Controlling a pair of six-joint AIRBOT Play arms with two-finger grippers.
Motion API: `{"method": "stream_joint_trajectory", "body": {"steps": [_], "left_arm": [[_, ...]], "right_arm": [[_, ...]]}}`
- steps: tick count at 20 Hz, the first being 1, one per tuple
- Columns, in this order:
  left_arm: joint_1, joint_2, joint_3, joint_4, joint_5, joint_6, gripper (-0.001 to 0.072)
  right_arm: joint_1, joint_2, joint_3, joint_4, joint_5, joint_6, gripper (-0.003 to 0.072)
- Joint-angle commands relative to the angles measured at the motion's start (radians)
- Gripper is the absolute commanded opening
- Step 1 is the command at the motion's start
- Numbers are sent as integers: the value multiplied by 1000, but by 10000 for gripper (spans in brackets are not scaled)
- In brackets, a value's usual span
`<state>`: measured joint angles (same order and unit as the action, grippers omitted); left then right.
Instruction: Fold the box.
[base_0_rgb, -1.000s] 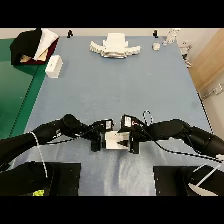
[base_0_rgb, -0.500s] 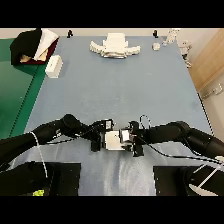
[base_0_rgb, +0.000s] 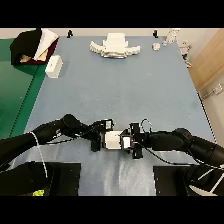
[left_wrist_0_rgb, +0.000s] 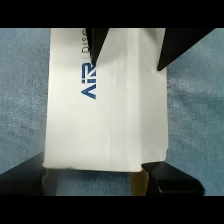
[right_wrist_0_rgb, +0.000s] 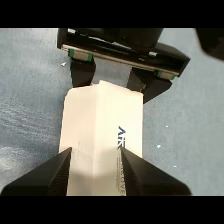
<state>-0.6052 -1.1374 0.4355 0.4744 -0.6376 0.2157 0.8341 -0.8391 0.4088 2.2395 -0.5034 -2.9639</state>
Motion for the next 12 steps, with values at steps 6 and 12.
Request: {"method": "stream_joint_trajectory", "body": {"steps": [6,12], "left_arm": [[0,0,1,0,0,1,463],[0,0,1,0,0,0,463]], "right_arm": [[8,56,-16,-6,54,5,475],[7,68,-15,-41,102,6,476]]}}
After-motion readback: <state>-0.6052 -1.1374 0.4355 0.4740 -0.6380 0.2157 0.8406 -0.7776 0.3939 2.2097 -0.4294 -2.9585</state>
